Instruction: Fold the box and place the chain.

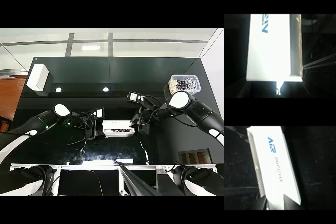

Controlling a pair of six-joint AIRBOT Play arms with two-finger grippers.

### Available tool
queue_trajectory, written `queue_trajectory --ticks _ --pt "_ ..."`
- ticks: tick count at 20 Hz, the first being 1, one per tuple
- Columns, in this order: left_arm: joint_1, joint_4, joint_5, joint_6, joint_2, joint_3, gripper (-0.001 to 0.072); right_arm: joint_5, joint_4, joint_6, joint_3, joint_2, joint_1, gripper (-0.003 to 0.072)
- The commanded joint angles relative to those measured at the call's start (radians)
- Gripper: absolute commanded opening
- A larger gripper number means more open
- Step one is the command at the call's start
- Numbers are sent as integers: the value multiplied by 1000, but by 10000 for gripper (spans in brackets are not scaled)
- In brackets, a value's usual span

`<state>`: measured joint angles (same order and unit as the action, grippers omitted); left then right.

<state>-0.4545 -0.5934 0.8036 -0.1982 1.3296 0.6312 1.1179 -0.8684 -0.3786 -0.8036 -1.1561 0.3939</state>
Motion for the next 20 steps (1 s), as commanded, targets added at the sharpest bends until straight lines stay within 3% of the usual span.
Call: queue_trajectory --ticks 1,20 --pt "0 0 0 0 0 0 486 8 -7 -11 0 0 1 262" --pt "0 0 0 0 0 0 487 7 -34 -26 1 0 1 262"
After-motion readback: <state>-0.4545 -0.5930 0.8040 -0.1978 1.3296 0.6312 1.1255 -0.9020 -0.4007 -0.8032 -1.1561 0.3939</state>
